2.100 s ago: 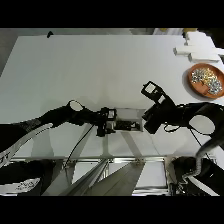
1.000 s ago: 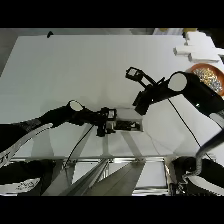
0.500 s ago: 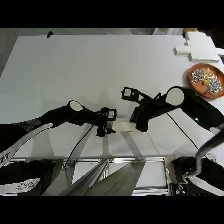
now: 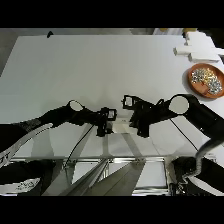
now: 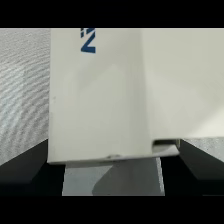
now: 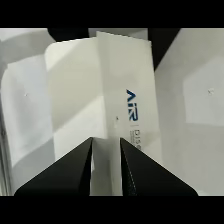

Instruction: Fold the box and place the chain.

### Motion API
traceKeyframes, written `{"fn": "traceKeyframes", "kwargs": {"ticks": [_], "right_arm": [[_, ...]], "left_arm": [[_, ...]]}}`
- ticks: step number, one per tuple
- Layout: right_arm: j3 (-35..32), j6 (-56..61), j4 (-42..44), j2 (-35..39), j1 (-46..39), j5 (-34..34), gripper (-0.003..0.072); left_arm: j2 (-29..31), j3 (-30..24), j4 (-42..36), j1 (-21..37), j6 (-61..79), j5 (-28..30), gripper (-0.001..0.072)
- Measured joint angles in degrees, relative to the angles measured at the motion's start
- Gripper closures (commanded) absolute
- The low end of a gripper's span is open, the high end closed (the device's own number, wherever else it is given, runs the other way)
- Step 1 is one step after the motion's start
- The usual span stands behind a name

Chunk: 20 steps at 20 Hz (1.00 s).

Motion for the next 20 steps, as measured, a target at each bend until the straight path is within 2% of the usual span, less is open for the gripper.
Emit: {"fn": "traceKeyframes", "kwargs": {"ticks": [9,12,14,15,20], "right_arm": [[-0.1,-0.9,-6.0,0.2,2.6,-2.8,0.0483],[-0.1,0.2,-7.6,0.2,2.7,-3.9,0.0540],[-0.1,0.6,-8.2,0.2,2.7,-4.3,0.0545],[-0.1,0.8,-8.4,0.2,2.7,-4.5,0.0578],[-1.5,1.0,-8.5,0.2,2.7,-5.7,0.0574]], "left_arm": [[0.0,0.0,0.0,0.0,-0.1,0.0,0.0437],[0.0,0.0,-0.1,0.0,-0.2,0.0,0.0437],[0.0,0.0,-0.1,0.0,-0.2,0.0,0.0437],[0.0,0.0,-0.1,0.0,-0.2,0.1,0.0437],[0.0,0.0,-0.1,0.0,-0.1,0.1,0.0437]]}}
